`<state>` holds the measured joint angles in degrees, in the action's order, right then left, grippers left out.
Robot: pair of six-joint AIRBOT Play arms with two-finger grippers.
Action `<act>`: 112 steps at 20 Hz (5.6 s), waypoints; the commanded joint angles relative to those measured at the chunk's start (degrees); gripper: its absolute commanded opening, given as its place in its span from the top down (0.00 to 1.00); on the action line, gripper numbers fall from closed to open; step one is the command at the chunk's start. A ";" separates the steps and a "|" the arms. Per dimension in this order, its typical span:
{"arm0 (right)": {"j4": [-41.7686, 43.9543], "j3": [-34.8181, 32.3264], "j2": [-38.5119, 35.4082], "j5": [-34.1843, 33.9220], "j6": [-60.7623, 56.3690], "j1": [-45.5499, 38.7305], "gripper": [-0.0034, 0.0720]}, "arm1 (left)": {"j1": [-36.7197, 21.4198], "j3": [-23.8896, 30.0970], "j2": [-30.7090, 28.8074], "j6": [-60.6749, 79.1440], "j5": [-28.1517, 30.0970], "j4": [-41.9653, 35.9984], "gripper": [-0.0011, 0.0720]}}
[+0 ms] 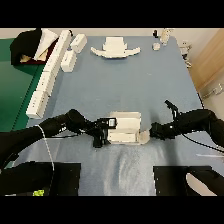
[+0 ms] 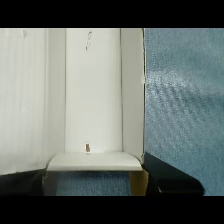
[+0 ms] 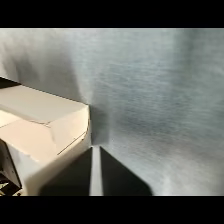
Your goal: Fold the box.
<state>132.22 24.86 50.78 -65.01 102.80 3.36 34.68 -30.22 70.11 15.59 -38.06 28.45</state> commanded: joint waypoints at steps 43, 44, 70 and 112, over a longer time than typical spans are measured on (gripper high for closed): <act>-48.57 27.43 25.29 -4.92 -72.06 47.08 0.95 | -0.02 -0.09 -0.02 0.00 0.02 0.00 0.38; -48.57 27.43 25.27 -4.92 -72.06 47.08 0.95 | -0.02 -0.09 -0.02 0.02 0.02 0.02 0.38; -47.06 27.32 25.31 -7.04 -70.82 47.08 0.46 | -0.02 -0.09 -0.02 0.02 0.02 0.00 0.38; 13.22 21.07 27.54 -15.08 28.15 9.73 0.95 | -0.02 -0.09 -0.02 0.00 0.04 0.00 0.38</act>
<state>148.73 48.34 81.84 -85.78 127.61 9.65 34.68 -30.28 70.11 15.62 -38.04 28.45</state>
